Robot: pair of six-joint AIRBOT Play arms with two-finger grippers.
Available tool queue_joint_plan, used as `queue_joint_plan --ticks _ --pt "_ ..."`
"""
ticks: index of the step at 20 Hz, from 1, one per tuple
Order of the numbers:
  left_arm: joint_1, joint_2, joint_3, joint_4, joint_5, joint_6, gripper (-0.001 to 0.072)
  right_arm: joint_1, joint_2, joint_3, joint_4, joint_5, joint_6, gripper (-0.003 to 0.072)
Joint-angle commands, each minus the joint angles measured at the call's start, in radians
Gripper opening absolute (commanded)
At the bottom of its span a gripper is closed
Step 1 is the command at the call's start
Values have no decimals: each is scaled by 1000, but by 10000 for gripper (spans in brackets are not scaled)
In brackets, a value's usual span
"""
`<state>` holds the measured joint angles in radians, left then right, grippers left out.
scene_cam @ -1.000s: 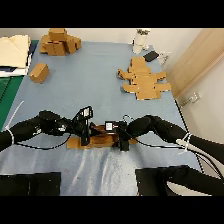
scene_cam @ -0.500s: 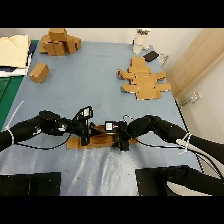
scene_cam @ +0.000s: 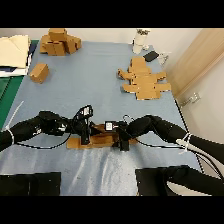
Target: Fold the box.
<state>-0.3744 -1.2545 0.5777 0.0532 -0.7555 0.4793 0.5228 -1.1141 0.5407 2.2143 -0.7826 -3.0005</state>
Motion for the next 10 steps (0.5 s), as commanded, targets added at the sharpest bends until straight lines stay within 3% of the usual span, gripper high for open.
queue_joint_plan --ticks 1,6,7,8,9,10 --pt "2 0 1 -5 4 -2 12 1 0 0 0 -5 1 519" --pt "6 5 1 28 48 -79 15 1 0 0 0 -5 1 519" --pt "14 14 1 56 50 -109 96 1 0 0 0 -5 1 519" --pt "29 27 1 67 50 -172 329 1 0 0 0 -5 1 519" --pt "49 44 1 69 50 -269 400 1 0 0 0 -5 1 519" --pt "69 66 1 94 45 -330 398 1 0 0 0 -5 1 519"
